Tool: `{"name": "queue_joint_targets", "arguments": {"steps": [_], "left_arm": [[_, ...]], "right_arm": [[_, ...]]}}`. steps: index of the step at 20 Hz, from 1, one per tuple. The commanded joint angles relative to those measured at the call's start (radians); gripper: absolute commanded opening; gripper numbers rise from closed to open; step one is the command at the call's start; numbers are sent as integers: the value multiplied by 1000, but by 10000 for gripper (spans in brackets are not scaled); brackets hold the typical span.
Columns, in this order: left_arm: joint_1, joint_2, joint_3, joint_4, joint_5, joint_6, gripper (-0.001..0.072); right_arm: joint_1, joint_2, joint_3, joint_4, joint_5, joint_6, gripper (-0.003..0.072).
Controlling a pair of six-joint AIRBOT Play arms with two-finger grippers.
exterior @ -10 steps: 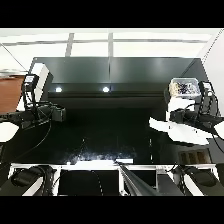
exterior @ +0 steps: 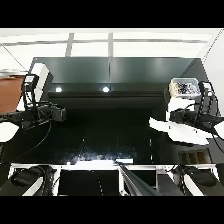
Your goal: Fold the box and place the chain.
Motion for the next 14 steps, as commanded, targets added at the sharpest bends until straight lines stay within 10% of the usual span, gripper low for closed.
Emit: {"name": "queue_joint_targets", "arguments": {"steps": [1, 9, 10, 11, 14], "left_arm": [[0, 1, 0, 0, 0, 0, 31], [0, -4, -1, 0, 89, 0, 39], [0, -10, -1, 0, 120, 0, 248], [-1, -21, -1, 0, 142, 0, 720], [-1, -60, 0, -3, 138, 0, 709]], "right_arm": [[1, 1, 0, 0, 0, 0, 21], [1, 1, 0, 2, -114, 0, 27], [-1, 0, 0, -5, -163, 3, 324], [-2, -1, 0, -28, -206, 3, 691], [-94, -20, 13, -361, -250, 227, 685]]}}
